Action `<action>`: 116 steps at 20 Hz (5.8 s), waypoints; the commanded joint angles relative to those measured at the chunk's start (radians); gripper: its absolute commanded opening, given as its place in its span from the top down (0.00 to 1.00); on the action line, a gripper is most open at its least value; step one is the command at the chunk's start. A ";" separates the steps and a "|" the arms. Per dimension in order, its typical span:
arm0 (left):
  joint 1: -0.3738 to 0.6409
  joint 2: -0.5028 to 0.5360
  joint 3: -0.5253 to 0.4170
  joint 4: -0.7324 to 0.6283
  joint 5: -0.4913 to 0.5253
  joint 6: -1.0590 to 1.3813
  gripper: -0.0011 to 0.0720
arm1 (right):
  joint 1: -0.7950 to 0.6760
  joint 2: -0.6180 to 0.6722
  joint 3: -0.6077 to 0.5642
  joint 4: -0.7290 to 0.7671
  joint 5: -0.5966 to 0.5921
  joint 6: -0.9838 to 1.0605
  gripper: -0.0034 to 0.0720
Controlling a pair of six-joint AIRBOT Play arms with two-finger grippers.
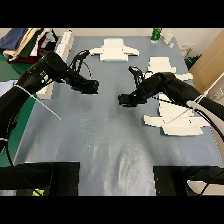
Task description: Fold the box.
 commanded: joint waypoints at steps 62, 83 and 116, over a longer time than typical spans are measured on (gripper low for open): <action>0.000 -0.001 0.001 -0.100 0.040 0.000 0.97 | -1.397 -0.317 0.195 0.230 -0.705 -0.626 0.90; 0.002 0.077 -0.073 -0.062 -0.121 0.039 0.97 | -0.777 0.123 -0.313 0.207 -0.565 -0.418 0.96; 0.002 0.239 -0.197 -0.044 -0.001 0.029 0.96 | -0.515 0.142 -0.462 0.431 -0.545 -0.550 0.95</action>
